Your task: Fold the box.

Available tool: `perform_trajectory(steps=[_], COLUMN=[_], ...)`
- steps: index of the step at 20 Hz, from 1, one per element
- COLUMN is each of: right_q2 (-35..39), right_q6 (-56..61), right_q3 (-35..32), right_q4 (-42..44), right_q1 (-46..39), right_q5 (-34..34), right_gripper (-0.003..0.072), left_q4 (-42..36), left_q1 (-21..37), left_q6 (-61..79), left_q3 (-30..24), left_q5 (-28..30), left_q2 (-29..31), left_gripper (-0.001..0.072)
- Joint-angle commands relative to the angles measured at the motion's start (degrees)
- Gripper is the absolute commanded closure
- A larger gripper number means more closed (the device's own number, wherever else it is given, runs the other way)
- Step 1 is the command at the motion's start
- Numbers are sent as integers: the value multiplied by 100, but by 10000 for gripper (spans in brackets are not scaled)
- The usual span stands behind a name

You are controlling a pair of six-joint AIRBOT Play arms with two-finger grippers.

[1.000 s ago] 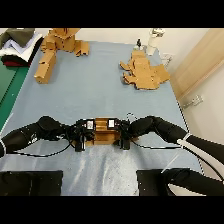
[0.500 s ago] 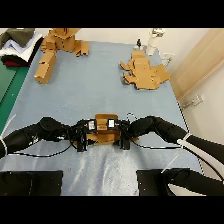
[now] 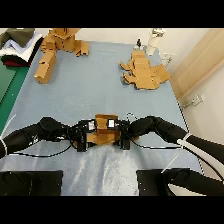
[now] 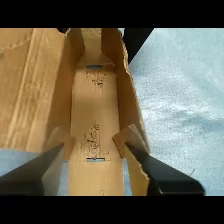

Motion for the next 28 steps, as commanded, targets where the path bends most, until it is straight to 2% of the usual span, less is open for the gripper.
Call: perform_trajectory(steps=[1, 5, 6, 7, 8, 10, 14, 16, 17, 18, 20, 22, 23, 25, 28], right_q2=[0, 0, 0, 0, 0, 0, 0, 0, 0, 0, 0, 0, 0, 0, 0], right_q6=[4, 4, 4, 4, 4, 4, 4, 4, 4, 4, 4, 4, 4, 4, 4], right_q3=[2, 2, 2, 2, 2, 2, 2, 2, 2, 2, 2, 2, 2, 2, 2], right_q4=[2, 2, 2, 2, 2, 2, 2, 2, 2, 2, 2, 2, 2, 2, 2], right_q1=[2, 2, 2, 2, 2, 2, 2, 2, 2, 2, 2, 2, 2, 2, 2], right_q5=[2, 2, 2, 2, 2, 2, 2, 2, 2, 2, 2, 2, 2, 2, 2], right_gripper=[249, 248, 248, 248, 249, 249, 249, 249, 249, 248, 249, 248, 249, 249, 249], left_q4=[31, 120, 260, 463, 769, 1270, 2662, 3512, 4037, 4583, 5742, 6417, 6373, 5786, 4391], left_q1=[2, 7, 4, 17, 42, 79, 83, 83, 85, 101, 295, 776, 1108, 1657, 1893], left_q6=[-48, -197, -448, -719, -1095, -1700, -3338, -4555, -5484, -6614, -9523, -11853, -12194, -12122, -11372], left_q3=[-4, -2, 0, 0, 0, 2, 2, 2, 2, 2, 2, 2, -11, -85, -122], left_q5=[4, 155, 286, 422, 509, 483, 297, -76, -262, -400, -697, -1521, -2026, -2492, -2343], left_q2=[-4, 2, 4, 17, 79, 350, 1303, 1797, 2035, 2236, 2590, 2752, 2736, 2638, 2297], left_gripper=[43, 52, 152, 348, 424, 425, 425, 429, 650, 697, 697, 697, 697, 697, 699])
